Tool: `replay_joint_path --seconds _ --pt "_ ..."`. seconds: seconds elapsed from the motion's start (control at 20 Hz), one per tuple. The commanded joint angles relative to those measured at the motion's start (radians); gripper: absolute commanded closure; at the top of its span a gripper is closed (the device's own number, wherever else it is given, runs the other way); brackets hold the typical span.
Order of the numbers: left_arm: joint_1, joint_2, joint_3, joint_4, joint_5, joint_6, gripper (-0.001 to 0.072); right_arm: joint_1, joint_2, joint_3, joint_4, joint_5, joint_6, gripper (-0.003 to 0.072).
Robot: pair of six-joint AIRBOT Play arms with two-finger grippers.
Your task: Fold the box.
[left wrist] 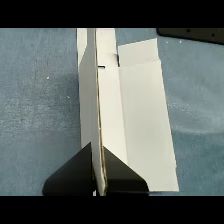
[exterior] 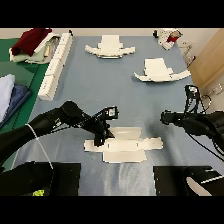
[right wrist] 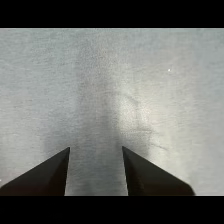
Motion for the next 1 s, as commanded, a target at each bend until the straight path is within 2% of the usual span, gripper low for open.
replay_joint_path --seconds 0.0,0.2,0.25,0.3,0.35,0.4,0.45,0.55,0.65,0.75,0.9,0.95 --pt "0.001 0.000 0.000 0.002 0.001 0.001 0.0694 0.000 0.000 0.000 0.056 -0.015 -0.001 0.0179" --pt "0.001 0.000 0.000 0.002 0.001 0.001 0.0694 0.000 0.000 0.000 0.127 -0.041 -0.023 0.0180" --pt "0.001 0.000 0.000 0.002 0.001 0.001 0.0694 0.000 0.000 0.000 0.139 -0.051 -0.028 0.0244" --pt "0.001 0.000 0.000 0.002 0.001 0.001 0.0694 0.000 0.000 0.000 0.167 -0.063 -0.058 0.0397" --pt "0.001 0.000 0.000 0.002 0.001 0.001 0.0694 0.000 0.000 0.000 0.209 -0.080 -0.108 0.0481" --pt "0.001 0.000 0.000 0.002 0.001 0.001 0.0694 0.002 0.000 0.000 0.263 -0.101 -0.174 0.0609" --pt "0.001 0.000 0.000 0.001 0.001 0.001 0.0694 0.007 0.000 0.000 0.345 -0.130 -0.259 0.0682" --pt "0.001 0.000 0.000 0.002 0.001 0.001 0.0694 0.045 0.003 0.000 0.451 -0.215 -0.389 0.0684" --pt "0.001 0.000 0.000 0.002 0.001 0.001 0.0694 0.145 0.024 0.000 0.449 -0.316 -0.397 0.0684" --pt "0.001 0.000 0.000 0.001 0.001 0.002 0.0694 0.315 0.068 -0.001 0.443 -0.384 -0.428 0.0685" --pt "0.001 0.000 0.000 0.001 0.001 0.001 0.0694 0.652 0.128 -0.005 0.319 -0.344 -0.457 0.0681" --pt "0.000 0.000 0.000 0.001 0.001 0.001 0.0694 0.743 0.126 -0.013 0.267 -0.321 -0.485 0.0565"
